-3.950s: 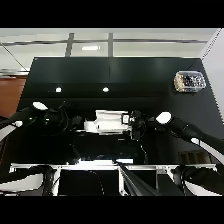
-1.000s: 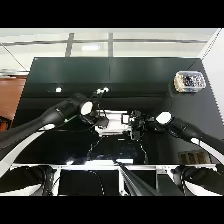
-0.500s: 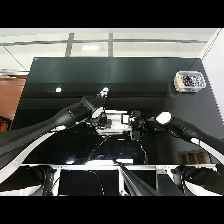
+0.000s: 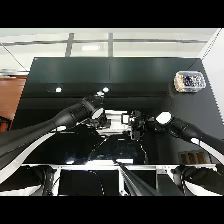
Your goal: Fold the box and place the chain.
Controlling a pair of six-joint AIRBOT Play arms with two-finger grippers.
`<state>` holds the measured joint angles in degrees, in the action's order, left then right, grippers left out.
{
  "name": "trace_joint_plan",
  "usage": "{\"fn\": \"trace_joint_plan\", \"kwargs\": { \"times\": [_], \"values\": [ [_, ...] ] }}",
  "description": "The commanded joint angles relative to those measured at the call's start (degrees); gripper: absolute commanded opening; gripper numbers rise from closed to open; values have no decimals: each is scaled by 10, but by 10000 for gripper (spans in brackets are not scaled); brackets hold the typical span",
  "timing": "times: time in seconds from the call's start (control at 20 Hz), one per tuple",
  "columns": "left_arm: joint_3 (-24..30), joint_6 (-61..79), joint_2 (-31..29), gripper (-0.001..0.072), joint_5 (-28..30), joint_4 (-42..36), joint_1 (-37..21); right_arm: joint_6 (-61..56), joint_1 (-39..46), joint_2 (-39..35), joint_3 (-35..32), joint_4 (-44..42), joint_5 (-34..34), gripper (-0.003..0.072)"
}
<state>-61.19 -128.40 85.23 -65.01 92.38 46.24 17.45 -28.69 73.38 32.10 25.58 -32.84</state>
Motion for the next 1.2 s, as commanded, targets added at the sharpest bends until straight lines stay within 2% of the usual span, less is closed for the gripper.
{"fn": "trace_joint_plan", "kwargs": {
  "times": [0.0,0.15,0.2,0.3,0.4,0.45,0.5,0.55,0.6,0.75,0.8,0.85,1.0,1.15],
  "values": [
    [1,-9,1,27,6,2,-3,1,0,0,0,0,0,457],
    [1,-9,1,28,8,-1,-3,2,0,0,0,0,0,457],
    [1,-9,1,77,7,-1,-3,1,0,0,0,0,0,457],
    [1,-11,1,399,7,0,-3,1,0,0,0,0,0,457],
    [1,-11,1,421,7,0,-3,2,0,0,0,0,0,458],
    [1,-11,1,412,9,0,-3,1,0,0,0,0,0,457],
    [1,-11,1,301,12,0,-3,1,0,0,0,0,1,457],
    [1,-10,1,109,16,0,-3,1,0,0,0,0,0,457],
    [1,-10,1,28,20,0,-3,1,0,0,0,1,0,457],
    [1,-10,1,28,14,0,-3,-12,0,0,0,50,4,461],
    [1,-10,1,27,13,0,-3,-30,0,-1,0,52,13,614],
    [1,-10,1,27,14,0,-3,-50,0,-7,0,52,24,720],
    [1,-10,0,28,13,-3,-3,-100,1,-56,0,87,17,720],
    [1,-11,0,28,25,-25,-3,-145,1,-112,0,144,-26,715]
  ]
}}
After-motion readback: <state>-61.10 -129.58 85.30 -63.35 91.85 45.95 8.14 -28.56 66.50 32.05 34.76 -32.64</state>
